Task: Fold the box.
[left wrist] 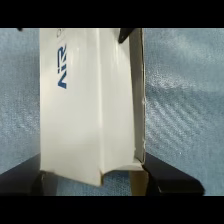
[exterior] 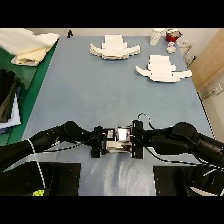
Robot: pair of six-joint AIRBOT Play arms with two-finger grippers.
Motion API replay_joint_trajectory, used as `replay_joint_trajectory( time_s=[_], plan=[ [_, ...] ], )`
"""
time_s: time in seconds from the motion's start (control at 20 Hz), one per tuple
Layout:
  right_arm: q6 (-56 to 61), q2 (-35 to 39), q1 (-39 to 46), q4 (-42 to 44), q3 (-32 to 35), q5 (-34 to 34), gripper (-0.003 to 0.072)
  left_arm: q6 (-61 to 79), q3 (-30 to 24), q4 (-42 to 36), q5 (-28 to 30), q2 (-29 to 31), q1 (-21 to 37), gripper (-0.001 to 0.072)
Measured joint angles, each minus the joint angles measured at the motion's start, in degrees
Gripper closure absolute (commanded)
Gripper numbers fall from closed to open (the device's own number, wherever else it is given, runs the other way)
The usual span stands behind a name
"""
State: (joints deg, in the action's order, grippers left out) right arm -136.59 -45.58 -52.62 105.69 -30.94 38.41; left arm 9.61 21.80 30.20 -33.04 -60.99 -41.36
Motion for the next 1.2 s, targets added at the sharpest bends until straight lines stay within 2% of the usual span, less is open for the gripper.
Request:
replay_joint_trajectory(
  time_s=[0.05,0.15,0.2,0.35,0.4,0.75,0.9,1.1,1.15,1.2],
  plan=[
    [0.0,0.0,-0.1,0.4,0.0,0.4,0.0338,0.0,0.0,0.0,0.0,0.0,0.0,0.0344],
    [0.0,0.0,-0.8,0.5,0.2,1.1,0.0356,0.0,0.0,0.0,0.0,0.0,0.0,0.0344],
    [0.0,0.0,-1.2,0.3,0.4,1.3,0.0396,0.0,0.0,0.0,0.0,0.0,0.0,0.0344],
    [0.0,0.0,-2.6,-0.6,1.6,0.3,0.0415,0.0,0.0,0.0,0.0,0.0,0.0,0.0344],
    [0.0,0.0,-3.2,-1.1,1.9,-0.4,0.0521,0.0,0.0,0.0,0.0,0.0,0.0,0.0344],
    [0.0,0.2,-5.7,-3.6,2.6,-2.7,0.0528,0.0,0.0,0.0,0.0,0.0,0.0,0.0344],
    [0.0,0.9,-5.9,-3.7,2.6,-3.3,0.0455,0.0,0.0,0.0,0.0,0.0,0.0,0.0344],
    [0.0,1.9,-6.0,-4.0,2.9,-3.6,0.0465,0.0,0.0,0.0,0.0,0.0,0.0,0.0344],
    [0.2,1.9,-6.0,-4.0,3.1,-3.7,0.0512,0.0,0.0,0.0,0.0,0.0,0.0,0.0344],
    [0.4,1.8,-6.1,-4.0,3.4,-3.7,0.0522,0.0,0.0,0.0,0.0,0.0,0.0,0.0344]
  ],
)
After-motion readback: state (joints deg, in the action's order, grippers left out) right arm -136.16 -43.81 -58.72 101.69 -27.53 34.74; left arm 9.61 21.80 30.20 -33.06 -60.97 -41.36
